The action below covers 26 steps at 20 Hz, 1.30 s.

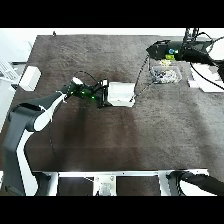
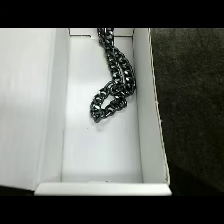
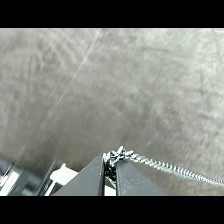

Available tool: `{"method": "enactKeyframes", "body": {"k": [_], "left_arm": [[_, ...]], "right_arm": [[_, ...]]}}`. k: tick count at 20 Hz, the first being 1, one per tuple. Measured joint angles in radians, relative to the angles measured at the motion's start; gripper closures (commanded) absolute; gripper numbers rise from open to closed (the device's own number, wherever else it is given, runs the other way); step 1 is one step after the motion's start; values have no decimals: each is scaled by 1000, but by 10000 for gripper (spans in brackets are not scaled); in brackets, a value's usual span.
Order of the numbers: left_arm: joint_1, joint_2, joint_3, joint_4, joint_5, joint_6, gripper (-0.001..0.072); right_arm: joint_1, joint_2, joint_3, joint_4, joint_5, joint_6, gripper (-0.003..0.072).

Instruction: Fold the box and place the chain.

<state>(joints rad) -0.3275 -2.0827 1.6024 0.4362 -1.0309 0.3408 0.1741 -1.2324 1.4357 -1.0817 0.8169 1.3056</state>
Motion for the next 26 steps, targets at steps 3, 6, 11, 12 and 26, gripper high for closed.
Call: {"method": "enactKeyframes", "body": {"k": [3, 6, 11, 12, 26], "left_arm": [[0, 0, 0, 0, 0, 0, 184], [0, 0, 0, 0, 0, 0, 184], [0, 0, 0, 0, 0, 0, 184], [0, 0, 0, 0, 0, 0, 184], [0, 0, 0, 0, 0, 0, 184]], "right_arm": [[47, 24, 0, -60, 49, 47, 675], [99, 34, -5, -85, 75, 69, 676], [174, 39, -45, -101, 87, 103, 675], [182, 39, -60, -102, 84, 113, 675], [229, 49, -197, -170, 18, 232, 675]]}}
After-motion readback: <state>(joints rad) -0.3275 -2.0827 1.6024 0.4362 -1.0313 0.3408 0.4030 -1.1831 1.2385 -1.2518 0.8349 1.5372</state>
